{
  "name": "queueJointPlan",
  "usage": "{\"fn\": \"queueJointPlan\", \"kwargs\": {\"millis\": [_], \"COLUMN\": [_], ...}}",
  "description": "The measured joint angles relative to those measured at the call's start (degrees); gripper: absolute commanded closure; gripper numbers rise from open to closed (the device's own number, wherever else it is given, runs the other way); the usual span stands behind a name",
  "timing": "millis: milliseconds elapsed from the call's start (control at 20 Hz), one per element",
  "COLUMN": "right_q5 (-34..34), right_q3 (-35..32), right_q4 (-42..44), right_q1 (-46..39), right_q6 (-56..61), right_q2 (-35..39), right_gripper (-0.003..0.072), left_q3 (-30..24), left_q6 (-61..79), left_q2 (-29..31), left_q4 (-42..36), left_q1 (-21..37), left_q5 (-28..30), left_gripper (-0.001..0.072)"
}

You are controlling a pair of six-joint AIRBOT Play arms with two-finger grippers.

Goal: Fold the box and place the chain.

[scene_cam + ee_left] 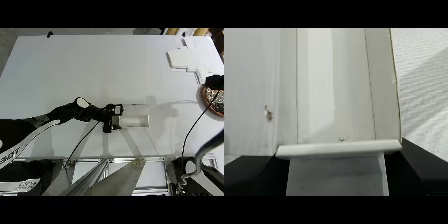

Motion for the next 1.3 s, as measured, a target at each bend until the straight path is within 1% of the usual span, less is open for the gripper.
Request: {"fn": "queueJointPlan", "kwargs": {"millis": [300, 450, 600, 800, 1050, 1300], "right_q5": [7.45, 10.34, 12.92, 15.82, 15.61, 10.43], "right_q3": [0.0, 0.0, 0.0, 0.0, -0.04, -1.01], "right_q4": [7.96, 10.62, 11.82, 12.55, 14.64, 15.47], "right_q1": [6.73, 12.09, 18.53, 26.36, 35.3, 43.52], "right_q6": [0.02, 0.02, 0.37, 1.6, 2.01, 2.12], "right_q2": [10.4, 14.23, 16.87, 18.58, 19.17, 19.17], "right_gripper": [0.0675, 0.0675, 0.0675, 0.0675, 0.0675, 0.0675], "left_q3": [0.02, 0.02, 0.02, 0.02, 0.02, 0.02], "left_q6": [0.0, 0.0, 0.0, 0.0, 0.0, 0.0], "left_q2": [0.0, 0.0, 0.0, 0.0, 0.0, 0.0], "left_q4": [0.0, 0.0, 0.0, 0.0, 0.0, 0.0], "left_q1": [0.0, 0.0, 0.0, 0.0, 0.0, 0.0], "left_q5": [-0.02, -0.02, -0.02, -0.02, -0.02, -0.02], "left_gripper": [0.0435, 0.0435, 0.0435, 0.0435, 0.0435, 0.0435]}}
